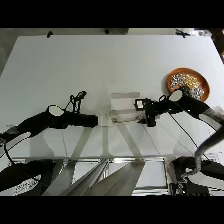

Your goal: Fold the box and place the chain.

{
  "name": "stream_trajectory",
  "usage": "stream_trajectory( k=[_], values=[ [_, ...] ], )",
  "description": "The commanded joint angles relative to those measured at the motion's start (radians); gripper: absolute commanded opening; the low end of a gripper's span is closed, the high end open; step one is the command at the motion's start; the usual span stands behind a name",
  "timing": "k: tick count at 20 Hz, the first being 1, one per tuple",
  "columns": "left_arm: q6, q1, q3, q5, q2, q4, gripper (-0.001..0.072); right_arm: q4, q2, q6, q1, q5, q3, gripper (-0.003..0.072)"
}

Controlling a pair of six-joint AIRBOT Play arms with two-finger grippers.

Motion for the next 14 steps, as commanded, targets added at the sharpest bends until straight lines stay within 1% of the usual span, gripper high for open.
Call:
stream_trajectory(
  k=[1, 7, 12, 13, 14],
  values=[
    [0.000, -0.015, -0.001, 0.002, -0.004, -0.018, 0.0010, 0.000, 0.001, 0.000, 0.000, 0.000, 0.000, 0.0508],
    [0.000, -0.017, -0.001, 0.014, 0.073, -0.019, 0.0010, 0.000, 0.001, 0.000, 0.000, 0.000, 0.000, 0.0508],
    [0.001, -0.054, -0.001, 0.044, 0.073, -0.035, 0.0014, 0.000, 0.001, 0.000, 0.000, 0.000, 0.000, 0.0508],
    [0.001, -0.061, 0.000, 0.054, 0.073, -0.038, 0.0038, 0.000, 0.001, 0.000, 0.000, 0.000, 0.000, 0.0508],
    [0.001, -0.067, 0.000, 0.058, 0.073, -0.038, 0.0039, 0.000, 0.001, 0.000, 0.000, 0.000, 0.000, 0.0508]
  ],
)
